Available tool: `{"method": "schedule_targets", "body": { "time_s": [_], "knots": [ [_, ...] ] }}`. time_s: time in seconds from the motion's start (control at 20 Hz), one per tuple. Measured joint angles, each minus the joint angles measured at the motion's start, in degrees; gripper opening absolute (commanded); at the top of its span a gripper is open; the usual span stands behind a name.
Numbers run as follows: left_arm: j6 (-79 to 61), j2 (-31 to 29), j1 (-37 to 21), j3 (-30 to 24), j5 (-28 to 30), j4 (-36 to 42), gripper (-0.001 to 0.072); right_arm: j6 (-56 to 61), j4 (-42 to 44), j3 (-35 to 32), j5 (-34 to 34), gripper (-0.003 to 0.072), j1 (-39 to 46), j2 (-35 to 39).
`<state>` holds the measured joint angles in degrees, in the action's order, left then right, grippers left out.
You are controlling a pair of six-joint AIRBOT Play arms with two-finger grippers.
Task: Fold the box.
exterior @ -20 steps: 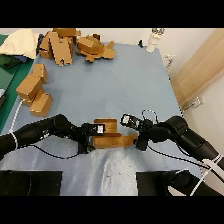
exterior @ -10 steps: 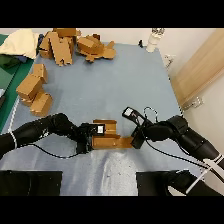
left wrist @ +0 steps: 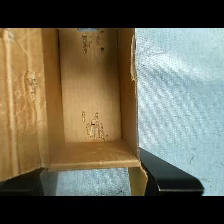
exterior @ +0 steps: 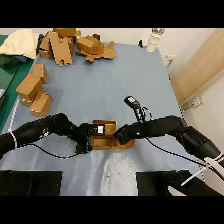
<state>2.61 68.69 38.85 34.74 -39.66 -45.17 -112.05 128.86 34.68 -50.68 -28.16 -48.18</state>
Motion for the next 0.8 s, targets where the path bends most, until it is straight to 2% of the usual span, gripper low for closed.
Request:
{"method": "schedule_targets", "body": {
  "time_s": [0.25,0.8],
  "knots": [
    [-0.02,0.0,0.0,0.02,0.04,-0.04,0.0302,-0.9,2.56,1.22,1.9,-0.0001,0.0,-1.79],
    [0.0,0.0,0.0,0.02,0.04,-0.07,0.0302,-8.26,6.54,1.53,10.08,-0.0001,-0.04,-14.99]
  ]
}}
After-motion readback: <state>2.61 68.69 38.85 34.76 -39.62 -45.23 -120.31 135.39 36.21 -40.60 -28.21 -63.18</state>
